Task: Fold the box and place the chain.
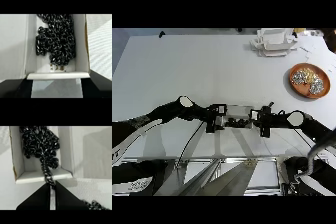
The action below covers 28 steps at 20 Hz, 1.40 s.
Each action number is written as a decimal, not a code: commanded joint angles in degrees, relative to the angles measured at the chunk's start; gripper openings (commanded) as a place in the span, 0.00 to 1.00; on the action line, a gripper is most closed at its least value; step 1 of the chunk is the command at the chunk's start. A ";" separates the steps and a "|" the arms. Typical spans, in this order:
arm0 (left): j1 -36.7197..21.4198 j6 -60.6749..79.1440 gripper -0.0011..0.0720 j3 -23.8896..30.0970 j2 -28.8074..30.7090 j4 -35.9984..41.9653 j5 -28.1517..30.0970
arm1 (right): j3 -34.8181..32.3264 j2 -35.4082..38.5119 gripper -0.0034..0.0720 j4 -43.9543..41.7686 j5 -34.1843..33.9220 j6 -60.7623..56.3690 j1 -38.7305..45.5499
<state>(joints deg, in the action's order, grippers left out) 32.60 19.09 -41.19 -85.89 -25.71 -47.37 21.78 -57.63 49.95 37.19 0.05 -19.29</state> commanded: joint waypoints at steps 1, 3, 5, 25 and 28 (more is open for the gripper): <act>0.00 0.00 0.36 -0.02 0.00 -0.02 0.00 | -0.04 -0.39 0.06 0.11 -1.66 -1.14 -0.15; 0.00 0.00 0.36 -0.02 0.00 -0.02 0.00 | -0.04 1.18 0.06 7.45 -2.19 -9.53 -0.15; 0.00 0.00 0.36 -0.02 0.00 -0.02 0.00 | 0.09 4.96 0.06 19.82 -2.19 -26.14 -0.15; 0.00 0.00 0.36 -0.02 0.00 -0.02 0.00 | 15.02 29.27 0.06 -17.35 7.21 -27.04 -1.01; 0.00 0.00 0.36 -0.02 0.00 -0.02 0.00 | 15.02 28.09 0.06 -18.40 7.06 -24.98 -6.54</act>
